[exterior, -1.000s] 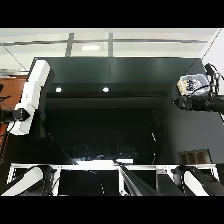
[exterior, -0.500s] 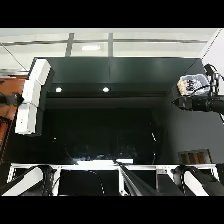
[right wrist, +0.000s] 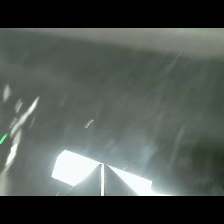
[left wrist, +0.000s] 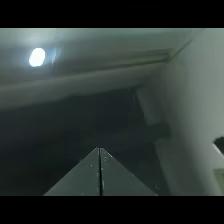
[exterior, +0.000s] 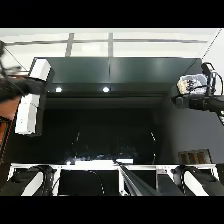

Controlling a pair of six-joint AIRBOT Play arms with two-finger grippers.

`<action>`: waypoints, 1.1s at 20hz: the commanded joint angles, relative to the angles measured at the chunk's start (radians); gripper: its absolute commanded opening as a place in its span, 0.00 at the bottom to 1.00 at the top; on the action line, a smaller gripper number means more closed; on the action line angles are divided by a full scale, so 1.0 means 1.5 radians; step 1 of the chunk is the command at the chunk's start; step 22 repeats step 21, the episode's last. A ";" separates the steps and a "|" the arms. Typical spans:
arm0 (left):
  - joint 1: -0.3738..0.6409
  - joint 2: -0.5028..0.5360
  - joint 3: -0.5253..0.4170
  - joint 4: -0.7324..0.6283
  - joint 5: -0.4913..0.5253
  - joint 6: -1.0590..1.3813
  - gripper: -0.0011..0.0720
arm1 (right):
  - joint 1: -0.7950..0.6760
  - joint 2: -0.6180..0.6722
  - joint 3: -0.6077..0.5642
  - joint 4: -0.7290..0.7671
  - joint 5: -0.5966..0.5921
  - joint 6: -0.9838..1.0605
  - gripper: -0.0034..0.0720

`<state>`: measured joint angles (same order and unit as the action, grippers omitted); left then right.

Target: Fold the box and place the chain.

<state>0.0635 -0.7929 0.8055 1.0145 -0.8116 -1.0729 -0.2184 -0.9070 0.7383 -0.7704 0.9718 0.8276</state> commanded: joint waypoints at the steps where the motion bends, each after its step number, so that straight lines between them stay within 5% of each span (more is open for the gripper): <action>1: -0.154 0.085 -0.149 0.049 0.229 -0.005 0.05 | 0.033 0.000 -0.041 0.006 -0.237 -0.058 0.07; 22: -0.178 0.090 -0.180 0.049 0.261 -0.008 0.05 | 0.034 0.000 -0.041 0.007 -0.234 -0.056 0.07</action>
